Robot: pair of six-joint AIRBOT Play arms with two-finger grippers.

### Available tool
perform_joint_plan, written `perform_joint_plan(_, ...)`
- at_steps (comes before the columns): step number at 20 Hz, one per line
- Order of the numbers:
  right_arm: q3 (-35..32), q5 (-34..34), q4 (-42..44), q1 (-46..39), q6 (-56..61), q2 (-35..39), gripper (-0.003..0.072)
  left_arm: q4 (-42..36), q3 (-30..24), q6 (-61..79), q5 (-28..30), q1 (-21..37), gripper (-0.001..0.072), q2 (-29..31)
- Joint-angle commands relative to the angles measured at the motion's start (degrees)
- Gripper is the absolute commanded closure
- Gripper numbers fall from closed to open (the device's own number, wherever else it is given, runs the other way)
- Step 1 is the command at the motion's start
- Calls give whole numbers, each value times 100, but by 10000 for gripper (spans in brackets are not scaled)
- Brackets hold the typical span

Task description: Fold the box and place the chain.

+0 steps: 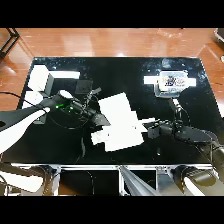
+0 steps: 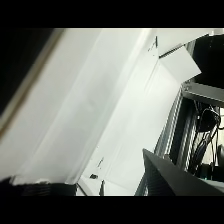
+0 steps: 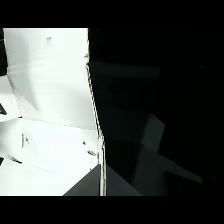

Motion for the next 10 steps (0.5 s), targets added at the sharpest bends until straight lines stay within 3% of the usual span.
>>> perform_joint_plan(1, -2, 15, -2, 2, 2, 2, 663, 63, 50, 2, 37, -48, 76, -59)
perform_joint_plan(7, -2, 11, -9, 2, 2, 0, 662, -24, 291, 0, -306, -48, 116, -313)
perform_joint_plan(9, -2, 11, -46, 2, 2, 2, 662, -120, 409, 0, -660, -46, 290, -531)
perform_joint_plan(10, -2, 0, -61, 2, 2, 0, 662, -120, 450, 0, -765, -46, 339, -614)
